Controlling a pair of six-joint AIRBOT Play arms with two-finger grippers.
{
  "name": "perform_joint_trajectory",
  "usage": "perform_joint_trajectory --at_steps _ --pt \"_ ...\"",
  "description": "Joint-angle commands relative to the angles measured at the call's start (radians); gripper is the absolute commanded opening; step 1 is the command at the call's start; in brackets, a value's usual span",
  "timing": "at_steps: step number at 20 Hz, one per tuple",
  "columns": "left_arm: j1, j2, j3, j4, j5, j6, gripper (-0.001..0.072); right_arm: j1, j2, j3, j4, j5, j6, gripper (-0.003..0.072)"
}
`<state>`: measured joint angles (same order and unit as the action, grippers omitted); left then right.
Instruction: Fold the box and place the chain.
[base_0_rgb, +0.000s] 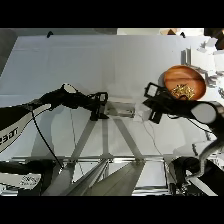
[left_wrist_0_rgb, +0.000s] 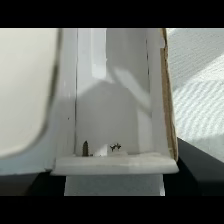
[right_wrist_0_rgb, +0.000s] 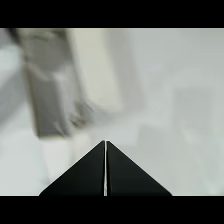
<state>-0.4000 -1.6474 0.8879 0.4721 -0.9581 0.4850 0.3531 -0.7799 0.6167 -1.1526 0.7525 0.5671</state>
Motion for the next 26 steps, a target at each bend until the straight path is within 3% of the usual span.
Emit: perform_joint_trajectory --at_steps 1,5,7,11,15,20,26 --pt "-0.001 0.000 -0.001 0.000 0.000 0.001 0.0393 0.000 0.127 0.000 -0.440 0.051 0.502 0.0009" --pt "-0.001 0.000 -0.001 0.000 0.001 0.000 0.0393 0.000 0.088 -0.009 -0.486 0.264 0.621 0.0008" --pt "-0.001 0.000 -0.001 0.000 0.000 0.001 0.0393 -0.006 0.049 -0.032 -0.464 0.236 0.684 0.0008" --pt "-0.001 0.000 -0.001 0.000 0.000 0.000 0.0393 -0.189 -0.066 -0.042 -0.172 0.190 0.669 0.0005" --pt "-0.001 0.000 -0.001 0.000 0.000 0.000 0.0393 -0.330 -0.204 -0.042 0.041 0.219 0.536 0.0005" --pt "-0.001 0.000 -0.001 0.000 0.000 0.000 0.0393 -0.335 -0.379 -0.066 0.307 0.179 0.393 0.0004" --pt "-0.001 0.000 -0.001 0.000 0.001 0.000 0.0393 -0.335 -0.430 -0.140 0.484 0.116 0.299 0.0003"
